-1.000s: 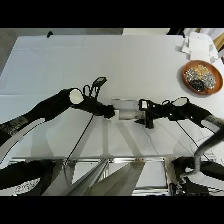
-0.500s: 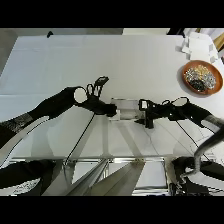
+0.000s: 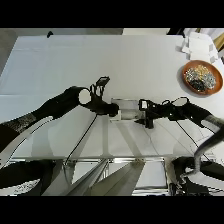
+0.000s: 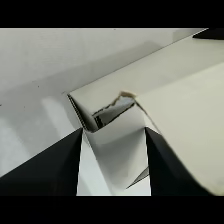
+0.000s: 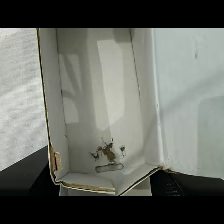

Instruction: Fold the box and place the chain.

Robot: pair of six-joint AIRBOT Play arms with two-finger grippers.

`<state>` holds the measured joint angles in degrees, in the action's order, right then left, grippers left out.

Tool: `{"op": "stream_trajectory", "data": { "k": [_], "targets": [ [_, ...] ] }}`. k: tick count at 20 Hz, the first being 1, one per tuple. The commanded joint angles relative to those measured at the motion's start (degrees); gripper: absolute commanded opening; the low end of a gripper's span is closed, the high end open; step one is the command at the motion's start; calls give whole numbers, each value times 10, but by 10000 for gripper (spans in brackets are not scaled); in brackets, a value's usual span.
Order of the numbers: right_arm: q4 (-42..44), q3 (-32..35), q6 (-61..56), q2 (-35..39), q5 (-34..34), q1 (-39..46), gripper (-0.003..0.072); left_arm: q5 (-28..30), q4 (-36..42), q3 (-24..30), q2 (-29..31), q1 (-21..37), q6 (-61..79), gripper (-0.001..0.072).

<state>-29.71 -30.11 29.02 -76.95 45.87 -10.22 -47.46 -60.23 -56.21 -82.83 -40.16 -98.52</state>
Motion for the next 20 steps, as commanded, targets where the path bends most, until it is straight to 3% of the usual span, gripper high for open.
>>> {"op": "stream_trajectory", "data": {
  "k": [1, 12, 20],
  "targets": [
    [0, 0, 0, 0, 0, 0, 392, -12, -40, -12, -9, -15, -53, 437],
    [0, 0, 0, 0, 0, 0, 392, -143, -139, -125, -90, -57, -145, 437],
    [0, 0, 0, 0, 0, 0, 392, -176, -144, -159, -116, -64, -186, 437]
  ]
}}
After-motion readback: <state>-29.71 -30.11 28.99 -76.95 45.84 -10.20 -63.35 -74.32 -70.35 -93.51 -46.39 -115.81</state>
